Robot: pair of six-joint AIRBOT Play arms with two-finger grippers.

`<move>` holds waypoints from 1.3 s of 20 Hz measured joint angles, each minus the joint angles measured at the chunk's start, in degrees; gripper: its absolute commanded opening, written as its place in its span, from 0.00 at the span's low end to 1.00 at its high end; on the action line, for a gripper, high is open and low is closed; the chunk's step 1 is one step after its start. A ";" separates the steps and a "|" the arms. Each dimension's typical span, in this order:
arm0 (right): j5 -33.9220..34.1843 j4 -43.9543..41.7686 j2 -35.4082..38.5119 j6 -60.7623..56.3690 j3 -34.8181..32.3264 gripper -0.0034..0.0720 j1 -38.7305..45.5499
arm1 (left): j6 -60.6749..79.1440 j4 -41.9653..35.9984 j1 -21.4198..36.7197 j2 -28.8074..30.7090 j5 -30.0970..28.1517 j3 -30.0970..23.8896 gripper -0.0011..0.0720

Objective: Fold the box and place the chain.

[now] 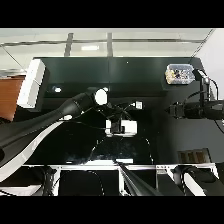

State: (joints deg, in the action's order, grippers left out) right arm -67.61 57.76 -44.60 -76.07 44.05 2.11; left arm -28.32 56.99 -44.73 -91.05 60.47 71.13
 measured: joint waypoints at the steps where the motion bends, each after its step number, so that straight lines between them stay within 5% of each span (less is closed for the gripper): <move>1: 0.00 0.00 0.00 0.00 0.00 0.06 0.00 | -1.97 1.77 -0.50 -0.02 -0.02 0.07 1.00; 6: 0.70 -0.04 0.02 0.00 0.00 0.06 0.00 | -13.38 12.22 -3.58 -0.37 -2.05 0.13 0.93; 9: 1.11 -0.04 0.00 0.00 0.00 0.06 0.00 | -18.73 17.31 -5.03 -0.46 -2.43 0.81 0.43; 15: 1.33 -0.04 0.02 0.00 0.00 0.06 0.00 | -32.26 26.64 -1.03 2.97 7.04 7.80 0.40; 20: 0.98 -0.04 0.00 0.00 -0.02 0.06 0.00 | -45.86 31.98 13.75 13.79 20.37 8.55 0.41; 26: 1.14 -0.07 0.00 0.00 0.00 0.06 0.02 | -53.40 38.10 45.83 29.03 25.49 -5.09 0.41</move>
State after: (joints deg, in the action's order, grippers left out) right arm -66.48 57.69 -44.60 -76.07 44.05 2.13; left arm -81.71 95.09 1.10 -62.02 85.95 66.04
